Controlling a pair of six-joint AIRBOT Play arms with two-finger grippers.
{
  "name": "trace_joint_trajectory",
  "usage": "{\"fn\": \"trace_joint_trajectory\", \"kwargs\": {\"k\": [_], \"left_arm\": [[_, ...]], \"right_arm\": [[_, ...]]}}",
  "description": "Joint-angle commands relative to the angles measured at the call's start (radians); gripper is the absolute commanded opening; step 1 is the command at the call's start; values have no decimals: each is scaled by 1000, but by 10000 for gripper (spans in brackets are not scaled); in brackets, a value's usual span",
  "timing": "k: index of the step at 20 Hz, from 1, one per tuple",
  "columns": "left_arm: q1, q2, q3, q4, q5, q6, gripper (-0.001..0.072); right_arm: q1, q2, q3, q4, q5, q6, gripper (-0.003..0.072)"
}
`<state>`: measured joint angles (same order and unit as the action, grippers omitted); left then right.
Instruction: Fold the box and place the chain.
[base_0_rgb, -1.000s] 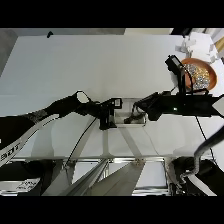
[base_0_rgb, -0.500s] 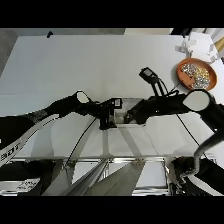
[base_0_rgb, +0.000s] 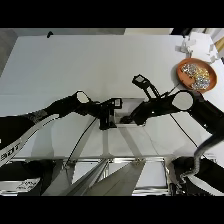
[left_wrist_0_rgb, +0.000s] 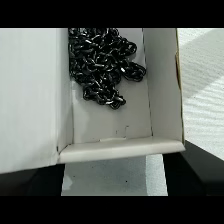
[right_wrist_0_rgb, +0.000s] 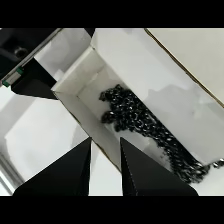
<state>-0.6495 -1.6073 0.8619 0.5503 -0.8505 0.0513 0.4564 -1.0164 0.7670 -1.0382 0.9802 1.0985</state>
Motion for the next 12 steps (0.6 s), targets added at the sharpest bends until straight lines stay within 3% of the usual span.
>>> {"fn": "trace_joint_trajectory", "kwargs": {"k": [1,3,8,11,12], "left_arm": [[0,1,1,0,24,0,203],[0,1,0,0,24,0,203],[0,1,0,0,24,0,203],[0,1,1,0,24,0,203],[0,1,0,0,24,0,203]], "right_arm": [[-57,64,0,-58,34,0,196],[-112,112,0,-113,58,-16,196],[-202,135,-19,-137,214,-433,198],[-227,134,-87,-135,184,-711,209],[-227,133,-119,-135,154,-782,276]]}}
